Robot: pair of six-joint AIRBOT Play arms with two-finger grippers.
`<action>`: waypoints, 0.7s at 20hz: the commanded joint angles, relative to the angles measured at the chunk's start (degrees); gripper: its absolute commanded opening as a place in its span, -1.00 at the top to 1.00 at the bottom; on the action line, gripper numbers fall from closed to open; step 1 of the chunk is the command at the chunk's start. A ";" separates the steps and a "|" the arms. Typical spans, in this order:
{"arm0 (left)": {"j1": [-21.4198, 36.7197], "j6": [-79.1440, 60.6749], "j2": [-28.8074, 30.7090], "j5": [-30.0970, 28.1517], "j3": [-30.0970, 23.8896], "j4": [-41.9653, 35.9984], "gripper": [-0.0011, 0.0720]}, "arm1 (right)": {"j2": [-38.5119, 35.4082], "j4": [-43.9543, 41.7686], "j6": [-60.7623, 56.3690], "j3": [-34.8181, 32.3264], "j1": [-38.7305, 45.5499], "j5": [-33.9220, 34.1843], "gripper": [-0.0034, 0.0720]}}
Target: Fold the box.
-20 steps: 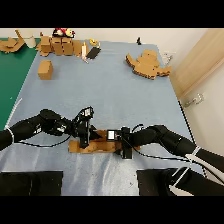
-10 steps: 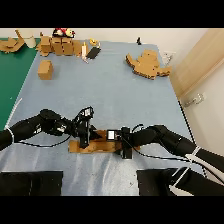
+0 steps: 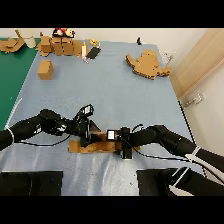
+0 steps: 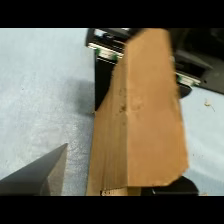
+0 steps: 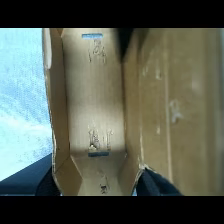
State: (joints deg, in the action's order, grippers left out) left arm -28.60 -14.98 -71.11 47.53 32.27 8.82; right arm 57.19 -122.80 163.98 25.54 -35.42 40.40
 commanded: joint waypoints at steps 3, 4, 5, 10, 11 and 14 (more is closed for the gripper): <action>0.92 6.05 0.46 -1.09 0.04 0.28 -0.58 | 0.00 0.00 -0.02 0.04 -0.04 0.11 -0.64; 1.25 6.80 0.92 -0.83 0.04 0.57 -0.69 | 0.00 0.00 -0.02 0.04 -0.04 0.13 -0.64; 1.62 9.18 1.86 -0.96 0.04 1.81 -1.00 | 0.00 0.00 -0.02 0.04 -0.04 0.13 -0.64; 6.29 31.36 10.38 0.63 0.04 20.20 -1.00 | 0.00 0.00 -0.02 0.04 -0.04 0.13 -0.64; 7.08 36.85 12.68 2.23 0.04 23.93 -1.00 | 0.00 0.02 -0.02 0.04 -0.04 0.13 -0.64; 7.48 50.38 17.64 10.23 0.02 28.46 0.94 | 0.00 0.02 -0.02 0.04 -0.04 0.15 -0.64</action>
State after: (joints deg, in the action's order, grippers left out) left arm -22.15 20.71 -57.98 51.18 32.25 29.80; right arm 57.19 -122.80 163.98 25.54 -35.42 40.53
